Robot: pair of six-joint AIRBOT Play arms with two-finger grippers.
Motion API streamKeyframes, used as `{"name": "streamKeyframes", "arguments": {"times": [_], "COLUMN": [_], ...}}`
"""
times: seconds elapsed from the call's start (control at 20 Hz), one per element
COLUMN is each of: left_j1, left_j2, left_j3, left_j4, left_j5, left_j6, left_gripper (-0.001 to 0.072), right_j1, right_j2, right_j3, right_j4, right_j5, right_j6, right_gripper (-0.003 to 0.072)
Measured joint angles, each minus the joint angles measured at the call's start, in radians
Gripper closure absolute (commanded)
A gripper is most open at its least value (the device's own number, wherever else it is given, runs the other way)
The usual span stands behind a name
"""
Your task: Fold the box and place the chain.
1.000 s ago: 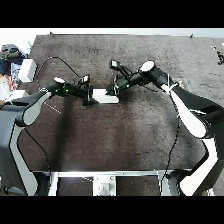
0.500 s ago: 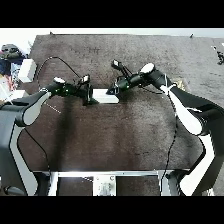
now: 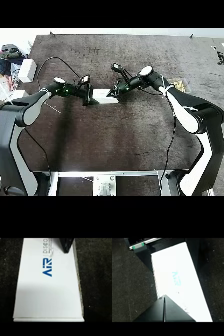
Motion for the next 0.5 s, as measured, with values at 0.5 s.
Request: {"name": "streamKeyframes", "arguments": {"times": [0.5], "left_j1": [0.000], "left_j2": [0.000], "left_j3": [0.000], "left_j4": [-0.003], "left_j5": [0.000], "left_j6": [-0.004], "left_gripper": [0.0479], "right_j1": [0.011], "right_j2": [0.116], "right_j3": [-0.001], "right_j4": [0.003], "right_j5": [-0.048], "right_j6": [0.075], "right_gripper": [0.0673]}}
